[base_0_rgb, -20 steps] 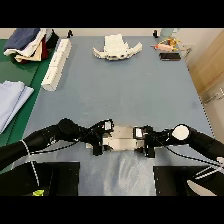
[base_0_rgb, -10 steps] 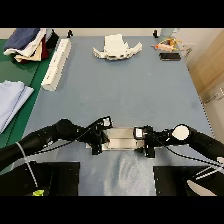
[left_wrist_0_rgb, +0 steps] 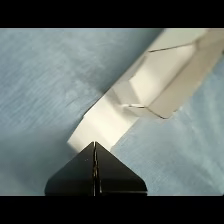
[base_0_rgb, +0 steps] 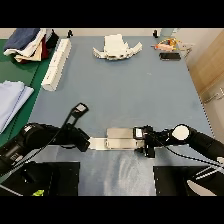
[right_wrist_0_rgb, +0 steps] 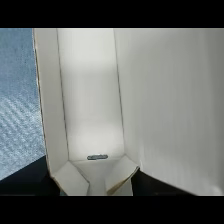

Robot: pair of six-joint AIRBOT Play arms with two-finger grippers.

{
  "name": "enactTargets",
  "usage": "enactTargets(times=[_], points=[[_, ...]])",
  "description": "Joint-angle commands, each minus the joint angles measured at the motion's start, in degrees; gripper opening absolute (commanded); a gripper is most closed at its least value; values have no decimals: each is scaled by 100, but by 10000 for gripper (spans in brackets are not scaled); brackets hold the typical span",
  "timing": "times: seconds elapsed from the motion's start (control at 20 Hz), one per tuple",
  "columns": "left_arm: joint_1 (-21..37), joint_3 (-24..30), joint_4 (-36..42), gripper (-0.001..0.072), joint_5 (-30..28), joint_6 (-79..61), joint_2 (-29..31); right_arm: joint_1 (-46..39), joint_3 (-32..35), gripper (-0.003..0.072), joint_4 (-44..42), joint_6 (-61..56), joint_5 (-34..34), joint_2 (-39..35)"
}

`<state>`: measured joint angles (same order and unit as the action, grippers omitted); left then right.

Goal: Fold the box.

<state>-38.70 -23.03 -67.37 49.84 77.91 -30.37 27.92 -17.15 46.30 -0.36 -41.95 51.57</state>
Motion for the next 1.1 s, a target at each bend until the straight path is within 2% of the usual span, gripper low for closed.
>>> enactTargets(times=[0.0, 0.1, 0.25, 0.5, 0.65, 0.75, 1.05], points=[[514, 52, -1095, 15, 953, 2863, 553, 4, -4, 474, -2, -4, -2, 2], [772, 136, -866, 15, 953, 3025, 455, 4, -4, 474, -2, -2, -2, 2], [866, 308, -306, 16, 599, 3045, 59, 4, -4, 474, -2, -2, -4, 2], [866, 426, 1246, 15, -142, 1891, -929, 4, -4, 475, -2, -4, -2, 2], [835, 428, 2000, 15, -173, 1283, -1467, 4, -4, 474, -2, -2, -2, 2], [656, 426, 2068, 15, -225, 1268, -1663, 4, -4, 474, -2, -4, -2, 2], [396, 422, 2332, 18, -466, 1274, -1676, 4, -4, 474, -2, -2, -2, 2]])
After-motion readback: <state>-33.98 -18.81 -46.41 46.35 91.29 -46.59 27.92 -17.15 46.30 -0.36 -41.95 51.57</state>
